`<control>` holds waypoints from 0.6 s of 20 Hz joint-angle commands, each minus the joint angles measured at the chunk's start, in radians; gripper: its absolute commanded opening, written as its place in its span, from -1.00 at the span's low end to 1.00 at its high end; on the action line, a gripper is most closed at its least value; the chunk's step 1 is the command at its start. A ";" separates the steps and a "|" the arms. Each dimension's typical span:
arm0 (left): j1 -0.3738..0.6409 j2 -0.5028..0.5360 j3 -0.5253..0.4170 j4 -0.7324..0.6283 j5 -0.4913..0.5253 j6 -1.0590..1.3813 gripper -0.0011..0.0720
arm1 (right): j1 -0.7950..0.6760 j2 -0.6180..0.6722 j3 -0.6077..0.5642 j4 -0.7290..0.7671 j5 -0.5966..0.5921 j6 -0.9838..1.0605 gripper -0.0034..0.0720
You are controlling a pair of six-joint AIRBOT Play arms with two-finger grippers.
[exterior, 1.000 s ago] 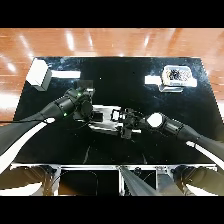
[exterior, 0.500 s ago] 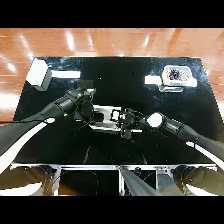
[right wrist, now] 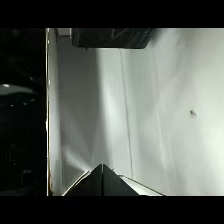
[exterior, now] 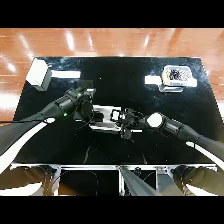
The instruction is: Fold the box and place the chain.
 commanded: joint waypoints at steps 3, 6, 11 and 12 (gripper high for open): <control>0.000 0.000 0.000 0.001 -0.001 0.000 -0.92 | -0.050 0.005 0.001 0.000 0.006 0.071 -0.86; 0.000 0.000 0.000 0.001 -0.001 0.000 -0.92 | -0.161 0.012 0.001 -0.047 0.116 0.179 -0.85; 0.000 -0.001 0.000 -0.011 -0.011 0.000 -0.92 | -0.354 0.056 0.003 -0.164 0.364 0.600 -0.81; 0.000 -0.002 0.000 -0.011 -0.012 0.000 -0.92 | -0.397 0.063 0.004 -0.155 0.418 0.705 -0.81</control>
